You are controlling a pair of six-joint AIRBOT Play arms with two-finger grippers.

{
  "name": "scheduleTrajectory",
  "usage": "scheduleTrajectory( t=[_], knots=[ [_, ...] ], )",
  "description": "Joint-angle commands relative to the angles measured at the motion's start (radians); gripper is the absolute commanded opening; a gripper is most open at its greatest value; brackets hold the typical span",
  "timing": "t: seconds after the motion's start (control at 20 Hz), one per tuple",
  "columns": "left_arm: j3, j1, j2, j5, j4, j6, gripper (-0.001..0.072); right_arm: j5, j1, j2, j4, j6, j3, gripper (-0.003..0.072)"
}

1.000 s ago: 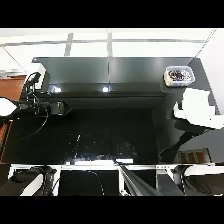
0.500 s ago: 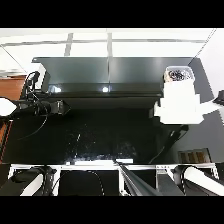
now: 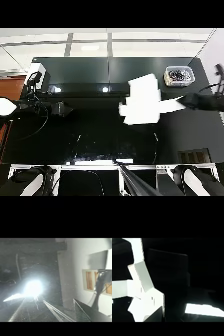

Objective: Fold the box and place the chain.

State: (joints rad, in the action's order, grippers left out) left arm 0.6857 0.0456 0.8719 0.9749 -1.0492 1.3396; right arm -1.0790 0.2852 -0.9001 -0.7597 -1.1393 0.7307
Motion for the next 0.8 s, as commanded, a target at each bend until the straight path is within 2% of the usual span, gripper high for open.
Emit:
scheduleTrajectory(
  t=[0.0, 0.2, 0.3, 0.45, 0.6, 0.75],
  knots=[
    [0.0, 0.0, 0.002, 0.0, 0.029, -0.032, 0.0712, 0.258, -0.212, 0.052, 0.105, -0.01, -0.164, 0.0014],
    [0.0, 0.007, 0.043, -0.001, 0.069, -0.036, 0.0712, 0.513, -0.404, 0.052, 0.197, -0.008, -0.305, 0.0014],
    [0.0, 0.026, 0.08, -0.001, 0.077, -0.036, 0.0712, 0.583, -0.5, 0.052, 0.209, 0.014, -0.349, 0.0014],
    [0.0, 0.056, 0.145, -0.011, 0.133, -0.072, 0.0712, 0.624, -0.601, 0.051, 0.208, 0.018, -0.358, 0.0014],
    [0.023, 0.05, 0.223, -0.007, 0.25, -0.139, 0.0712, 0.613, -0.612, 0.05, 0.209, 0.018, -0.358, 0.0014],
    [0.111, 0.05, 0.356, 0.097, 0.283, -0.168, 0.0712, 0.608, -0.612, 0.05, 0.209, 0.018, -0.358, 0.0015]
  ],
)
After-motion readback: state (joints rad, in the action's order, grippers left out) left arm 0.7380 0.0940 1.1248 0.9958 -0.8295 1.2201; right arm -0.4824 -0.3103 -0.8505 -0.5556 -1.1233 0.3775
